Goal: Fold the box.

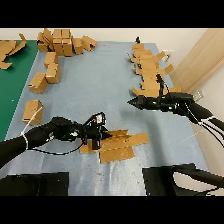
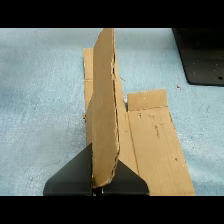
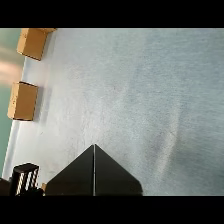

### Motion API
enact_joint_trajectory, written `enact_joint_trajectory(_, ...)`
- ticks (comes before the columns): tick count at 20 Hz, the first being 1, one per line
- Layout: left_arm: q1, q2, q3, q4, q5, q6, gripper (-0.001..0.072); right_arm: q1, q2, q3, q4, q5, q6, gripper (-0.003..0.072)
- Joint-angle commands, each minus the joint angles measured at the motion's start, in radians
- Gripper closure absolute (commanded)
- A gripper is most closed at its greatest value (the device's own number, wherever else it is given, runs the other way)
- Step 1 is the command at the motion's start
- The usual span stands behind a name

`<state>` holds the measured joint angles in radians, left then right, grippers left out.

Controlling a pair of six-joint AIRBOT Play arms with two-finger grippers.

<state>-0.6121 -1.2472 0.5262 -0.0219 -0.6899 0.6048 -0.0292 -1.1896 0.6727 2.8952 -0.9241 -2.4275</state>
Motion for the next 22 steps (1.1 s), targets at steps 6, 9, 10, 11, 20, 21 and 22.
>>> enact_joint_trajectory(6,0.003,0.001,0.002,-0.001,0.001,-0.003,0.0698,0.0,0.001,0.001,-0.057,0.0,0.0,0.0684)
enact_joint_trajectory(9,0.003,0.001,0.002,-0.002,0.0,-0.003,0.0697,-0.003,0.04,0.001,-0.16,0.007,0.031,0.0683)
enact_joint_trajectory(10,0.003,0.0,0.002,-0.001,0.0,-0.003,0.0698,-0.008,0.072,0.001,-0.219,0.017,0.058,0.0684)
enact_joint_trajectory(11,0.003,0.0,0.002,-0.001,0.0,-0.003,0.0698,-0.013,0.105,0.001,-0.282,0.027,0.088,0.0684)
enact_joint_trajectory(20,0.003,0.0,0.002,-0.001,0.001,-0.003,0.0698,0.122,0.416,-0.046,-0.898,-0.032,0.419,0.0684)
enact_joint_trajectory(21,0.003,0.0,0.002,-0.001,0.001,-0.003,0.0698,0.165,0.461,-0.06,-0.941,-0.074,0.433,0.0684)
enact_joint_trajectory(22,0.003,0.0,0.002,-0.001,0.001,-0.003,0.0698,0.219,0.516,-0.079,-0.956,-0.114,0.434,0.0684)
